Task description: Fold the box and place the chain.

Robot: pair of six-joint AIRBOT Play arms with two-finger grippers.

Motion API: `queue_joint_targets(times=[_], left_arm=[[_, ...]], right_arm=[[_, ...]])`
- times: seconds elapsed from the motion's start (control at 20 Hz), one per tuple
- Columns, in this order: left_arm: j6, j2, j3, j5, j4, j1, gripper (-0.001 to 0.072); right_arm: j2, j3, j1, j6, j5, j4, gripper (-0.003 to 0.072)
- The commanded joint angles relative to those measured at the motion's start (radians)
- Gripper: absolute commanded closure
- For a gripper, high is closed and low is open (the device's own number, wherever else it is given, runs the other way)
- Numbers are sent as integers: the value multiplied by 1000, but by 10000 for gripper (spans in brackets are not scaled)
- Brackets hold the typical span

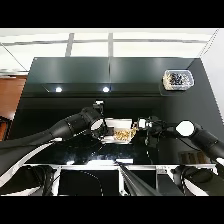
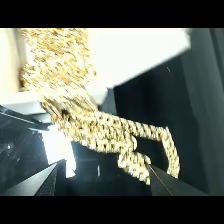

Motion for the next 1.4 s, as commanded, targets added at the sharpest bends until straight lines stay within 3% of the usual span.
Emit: queue_joint_targets(times=[0.0,0.3,1.2,1.25,1.3,1.35], left_arm=[[0,0,0,0,0,0,678],[0,0,0,0,0,0,678],[0,0,0,0,0,0,678],[0,0,0,0,0,0,678],[0,0,0,0,0,0,678],[0,0,0,0,0,0,678]], right_arm=[[-76,38,-6,-171,-19,92,25],[-158,84,-6,-209,95,59,25],[-223,85,-10,-285,64,112,32],[-223,85,-10,-284,68,112,101],[-223,85,-10,-279,76,113,275],[-223,85,-10,-274,96,111,500]])
